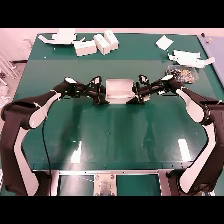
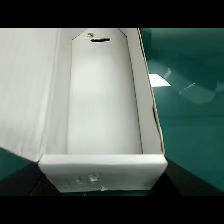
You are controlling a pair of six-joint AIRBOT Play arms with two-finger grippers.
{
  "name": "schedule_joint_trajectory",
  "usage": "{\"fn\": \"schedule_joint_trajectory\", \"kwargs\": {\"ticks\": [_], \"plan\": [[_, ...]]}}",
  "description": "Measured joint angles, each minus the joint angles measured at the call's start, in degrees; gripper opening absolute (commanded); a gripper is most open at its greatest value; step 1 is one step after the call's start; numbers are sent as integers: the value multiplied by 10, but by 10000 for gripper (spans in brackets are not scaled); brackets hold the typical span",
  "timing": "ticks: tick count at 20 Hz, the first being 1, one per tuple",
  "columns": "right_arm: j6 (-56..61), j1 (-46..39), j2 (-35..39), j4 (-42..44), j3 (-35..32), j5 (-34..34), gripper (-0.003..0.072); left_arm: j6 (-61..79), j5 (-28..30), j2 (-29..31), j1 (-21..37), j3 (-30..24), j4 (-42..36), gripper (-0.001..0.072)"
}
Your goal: Fold the box and place the chain.
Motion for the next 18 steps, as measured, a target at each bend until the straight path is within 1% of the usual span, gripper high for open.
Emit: {"fn": "schedule_joint_trajectory", "kwargs": {"ticks": [8,10,14,15,16,18], "plan": [[0,0,0,0,0,0,495,0,-2,0,0,0,0,228],[0,0,0,0,0,0,495,0,-5,0,0,1,0,356],[0,0,0,0,0,1,495,0,-14,-1,0,0,-2,353],[0,0,0,0,0,1,495,1,-16,-1,1,0,-5,412],[0,1,0,0,0,1,495,1,-19,-1,1,-1,-7,500],[0,1,0,-1,0,2,495,3,-26,-1,1,-1,-11,509]]}}
